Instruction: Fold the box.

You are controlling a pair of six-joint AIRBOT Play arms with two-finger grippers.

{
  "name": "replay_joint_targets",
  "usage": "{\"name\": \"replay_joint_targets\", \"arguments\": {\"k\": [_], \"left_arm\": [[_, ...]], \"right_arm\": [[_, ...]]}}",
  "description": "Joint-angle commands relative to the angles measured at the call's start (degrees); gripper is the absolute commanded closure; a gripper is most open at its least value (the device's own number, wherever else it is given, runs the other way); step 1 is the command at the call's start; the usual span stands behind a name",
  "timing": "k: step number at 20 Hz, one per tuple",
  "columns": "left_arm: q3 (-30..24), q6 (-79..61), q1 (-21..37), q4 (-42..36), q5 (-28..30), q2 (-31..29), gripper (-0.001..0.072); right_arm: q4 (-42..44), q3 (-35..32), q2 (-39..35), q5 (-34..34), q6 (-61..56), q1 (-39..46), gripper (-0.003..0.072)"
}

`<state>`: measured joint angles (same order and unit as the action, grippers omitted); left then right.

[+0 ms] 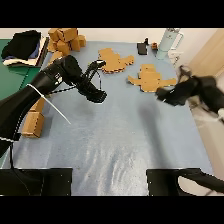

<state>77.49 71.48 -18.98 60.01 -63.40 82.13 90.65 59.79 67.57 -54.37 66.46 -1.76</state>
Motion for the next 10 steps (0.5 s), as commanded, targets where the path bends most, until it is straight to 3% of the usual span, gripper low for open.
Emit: {"name": "replay_joint_targets", "arguments": {"k": [1, 5, 10], "left_arm": [[0.0, 0.0, 0.0, 0.0, 0.0, 0.0, 0.0697], [0.0, 0.0, 0.0, 0.0, 0.0, 0.0, 0.0697], [0.0, 0.0, 0.0, 0.0, 0.0, 0.0, 0.0697]], "right_arm": [[11.3, 13.0, 11.6, 1.5, 16.5, 17.2, 0.0277], [29.7, 27.1, 28.7, 5.2, 26.7, 27.8, 0.0277], [37.8, 39.8, 44.0, 4.9, 30.1, 29.7, 0.0280]]}}
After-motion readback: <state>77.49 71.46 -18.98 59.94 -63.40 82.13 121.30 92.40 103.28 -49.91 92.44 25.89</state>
